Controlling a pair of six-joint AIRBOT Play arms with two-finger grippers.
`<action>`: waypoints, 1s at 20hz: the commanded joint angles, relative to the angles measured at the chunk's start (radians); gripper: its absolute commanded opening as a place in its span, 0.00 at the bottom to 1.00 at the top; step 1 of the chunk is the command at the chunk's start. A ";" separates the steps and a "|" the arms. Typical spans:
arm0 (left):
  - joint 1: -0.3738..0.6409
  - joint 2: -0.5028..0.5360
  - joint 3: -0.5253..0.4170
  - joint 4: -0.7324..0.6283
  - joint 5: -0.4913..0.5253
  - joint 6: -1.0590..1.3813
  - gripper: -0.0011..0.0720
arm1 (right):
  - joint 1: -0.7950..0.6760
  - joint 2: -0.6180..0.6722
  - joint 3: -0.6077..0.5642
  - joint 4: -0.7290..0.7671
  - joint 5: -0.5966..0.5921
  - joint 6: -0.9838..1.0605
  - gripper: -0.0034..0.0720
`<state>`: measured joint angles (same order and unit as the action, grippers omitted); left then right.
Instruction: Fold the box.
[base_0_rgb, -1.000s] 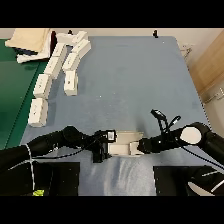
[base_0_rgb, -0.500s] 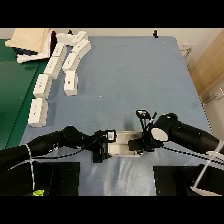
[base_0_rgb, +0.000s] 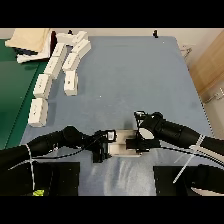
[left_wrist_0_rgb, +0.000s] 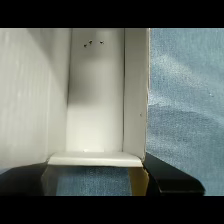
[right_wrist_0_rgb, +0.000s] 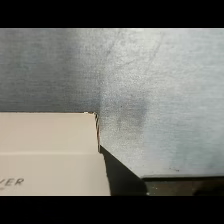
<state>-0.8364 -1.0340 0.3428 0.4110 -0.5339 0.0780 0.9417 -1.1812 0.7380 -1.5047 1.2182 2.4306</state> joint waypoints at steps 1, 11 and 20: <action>0.001 0.001 0.000 0.000 0.000 0.000 0.62 | 0.002 -0.010 0.002 -0.006 -0.008 0.022 0.12; 0.001 0.000 0.000 0.000 0.000 0.000 0.62 | 0.002 0.085 0.038 0.007 0.013 -0.008 0.37; 0.001 0.000 0.000 0.000 0.000 0.000 0.62 | -0.055 0.375 0.038 -0.091 0.159 -0.006 0.49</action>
<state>-0.8364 -1.0340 0.3428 0.4114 -0.5339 0.0784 0.9073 -0.8997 0.7750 -1.5654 1.3468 2.4256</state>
